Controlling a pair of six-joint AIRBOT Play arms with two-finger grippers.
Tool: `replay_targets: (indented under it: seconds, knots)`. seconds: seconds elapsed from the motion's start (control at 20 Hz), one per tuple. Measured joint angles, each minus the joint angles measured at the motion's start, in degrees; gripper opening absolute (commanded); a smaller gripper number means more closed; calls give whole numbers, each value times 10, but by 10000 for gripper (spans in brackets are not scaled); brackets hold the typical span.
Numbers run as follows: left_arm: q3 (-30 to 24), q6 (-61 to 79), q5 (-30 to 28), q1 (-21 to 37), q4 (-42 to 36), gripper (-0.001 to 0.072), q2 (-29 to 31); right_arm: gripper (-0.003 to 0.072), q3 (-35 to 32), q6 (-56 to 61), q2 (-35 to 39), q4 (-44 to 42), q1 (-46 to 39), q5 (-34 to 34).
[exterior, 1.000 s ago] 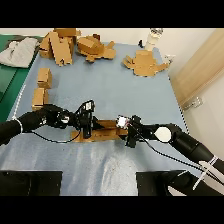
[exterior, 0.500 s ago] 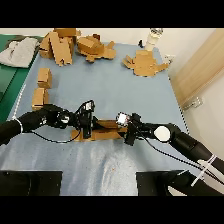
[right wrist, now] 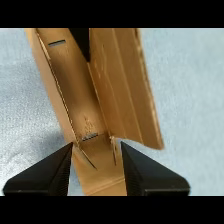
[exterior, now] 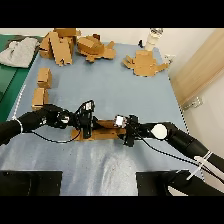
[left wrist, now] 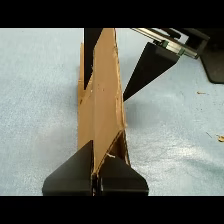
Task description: Fold the box.
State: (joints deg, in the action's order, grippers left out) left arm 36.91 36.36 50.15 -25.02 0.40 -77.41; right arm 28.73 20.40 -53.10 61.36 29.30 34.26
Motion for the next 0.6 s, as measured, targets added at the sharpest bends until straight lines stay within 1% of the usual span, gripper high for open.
replay_targets:
  seconds: [0.25,0.6]
  knots:
    - [0,0,0,0,0,13,0,490,22,-19,-19,2,0,20]
    - [0,0,-2,0,1,13,0,490,69,-55,-79,-10,0,73]
